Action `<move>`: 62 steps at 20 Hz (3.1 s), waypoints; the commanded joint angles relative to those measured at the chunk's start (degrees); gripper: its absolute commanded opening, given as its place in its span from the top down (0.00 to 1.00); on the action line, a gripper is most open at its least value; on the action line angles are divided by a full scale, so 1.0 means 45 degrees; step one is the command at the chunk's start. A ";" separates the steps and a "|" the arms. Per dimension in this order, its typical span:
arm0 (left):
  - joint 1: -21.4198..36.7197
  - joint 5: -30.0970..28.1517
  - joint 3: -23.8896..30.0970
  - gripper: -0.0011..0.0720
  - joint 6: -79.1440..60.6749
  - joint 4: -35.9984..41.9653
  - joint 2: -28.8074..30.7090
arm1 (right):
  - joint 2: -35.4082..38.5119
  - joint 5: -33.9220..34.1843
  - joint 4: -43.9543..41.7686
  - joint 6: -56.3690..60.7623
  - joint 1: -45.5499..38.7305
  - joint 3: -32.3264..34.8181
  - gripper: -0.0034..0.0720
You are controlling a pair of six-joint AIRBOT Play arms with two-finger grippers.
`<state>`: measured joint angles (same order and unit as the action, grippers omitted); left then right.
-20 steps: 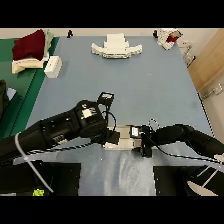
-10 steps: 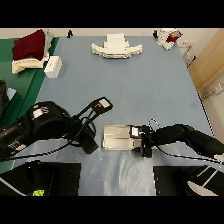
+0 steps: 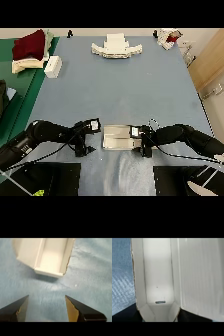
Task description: Fold the box.
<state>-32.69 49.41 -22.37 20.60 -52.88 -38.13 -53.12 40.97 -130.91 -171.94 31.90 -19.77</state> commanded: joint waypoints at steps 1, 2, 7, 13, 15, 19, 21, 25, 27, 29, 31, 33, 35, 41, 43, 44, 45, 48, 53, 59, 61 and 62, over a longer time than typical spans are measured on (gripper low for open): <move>0.0408 -0.1404 0.0743 0.04 -0.4595 0.3065 -0.1316 | -0.0005 0.0000 -0.0005 0.0000 -0.0005 -0.0010 0.23; 0.0403 -0.1564 0.0743 0.04 -0.5100 0.3517 -0.1792 | -0.0005 0.0000 -0.0005 0.0000 -0.0005 -0.0010 0.23; 0.0282 -0.2477 0.0738 0.04 -0.6441 0.4653 -0.3133 | -0.0005 0.0000 -0.0005 0.0005 -0.0005 -0.0010 0.23; -0.0301 -0.2735 0.0738 0.04 -0.7587 0.5639 -0.3507 | -0.0005 0.0000 -0.0005 0.0000 -0.0005 -0.0010 0.23; -0.0442 -0.2754 0.0738 0.04 -0.8310 0.6407 -0.3784 | -0.0005 0.0000 0.0000 0.0000 -0.0005 -0.0010 0.23; -0.0437 -0.2793 0.0738 0.04 -0.8709 0.6688 -0.4143 | -0.0005 0.0000 0.0000 0.0000 -0.0005 -0.0010 0.23; -0.0437 -0.2793 0.0743 0.04 -0.8704 0.6640 -0.4342 | -0.0005 0.0000 -0.0005 0.0005 -0.0005 -0.0010 0.23; -0.0442 -0.2812 0.0704 0.04 -0.8476 0.6416 -0.4580 | -0.0005 0.0000 -0.0005 0.0000 -0.0005 -0.0010 0.23; -0.0437 -0.3016 0.0704 0.04 -0.8165 0.6314 -0.4580 | -0.0005 0.0000 0.0000 0.0000 -0.0005 -0.0010 0.23; -0.0437 -0.3206 0.0704 0.04 -0.7907 0.6222 -0.4580 | -0.0005 0.0000 -0.0005 0.0005 -0.0005 -0.0010 0.23; -0.0442 -0.3206 0.0704 0.04 -0.7907 0.6212 -0.4585 | -0.0005 0.0000 -0.0005 0.0000 -0.0005 -0.0010 0.23; -0.0447 -0.3177 0.0699 0.28 -0.7912 0.6159 -0.4585 | -0.0005 0.0000 -0.0005 0.0000 -0.0005 -0.0010 0.23; -0.0622 -0.3191 0.0685 0.28 -0.7907 0.5999 -0.4624 | -0.0005 0.0000 -0.0005 0.0000 -0.0005 -0.0010 0.23; -0.0903 -0.3308 0.0656 0.28 -0.7776 0.5746 -0.4673 | -0.0005 0.0000 -0.0005 0.0000 -0.0005 -0.0010 0.23; -0.0903 -0.3317 0.0651 0.28 -0.7752 0.5746 -0.4673 | -0.0005 0.0000 -0.0005 0.0005 -0.0005 -0.0010 0.23; -0.0903 -0.3313 0.0656 0.28 -0.7733 0.5746 -0.4673 | -0.0005 0.0000 -0.0005 0.0005 -0.0005 -0.0010 0.23; -0.0903 -0.3317 0.0651 0.28 -0.7713 0.5746 -0.4673 | -0.0005 0.0000 0.0000 0.0005 -0.0005 -0.0010 0.23; -0.0903 -0.3317 0.0651 0.28 -0.7703 0.5756 -0.4673 | -0.0005 0.0000 -0.0005 0.0000 -0.0005 -0.0010 0.23; -0.0903 -0.3317 0.0656 0.28 -0.7708 0.5751 -0.4673 | -0.0005 0.0000 -0.0005 0.0000 -0.0005 -0.0010 0.23; -0.0903 -0.3317 0.0656 0.28 -0.7708 0.5756 -0.4673 | -0.0005 0.0000 -0.0005 0.0000 -0.0005 -0.0010 0.23; -0.0903 -0.3317 0.0656 0.28 -0.7708 0.5751 -0.4673 | -0.0005 0.0000 -0.0010 0.0000 0.0000 -0.0010 0.23; -0.0903 -0.3317 0.0656 0.28 -0.7708 0.5756 -0.4673 | -0.0005 0.0000 0.0000 0.0000 -0.0005 -0.0010 0.23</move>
<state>-36.73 34.48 -19.40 -14.09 -26.96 -59.11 -53.12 40.99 -130.91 -171.94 31.90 -19.77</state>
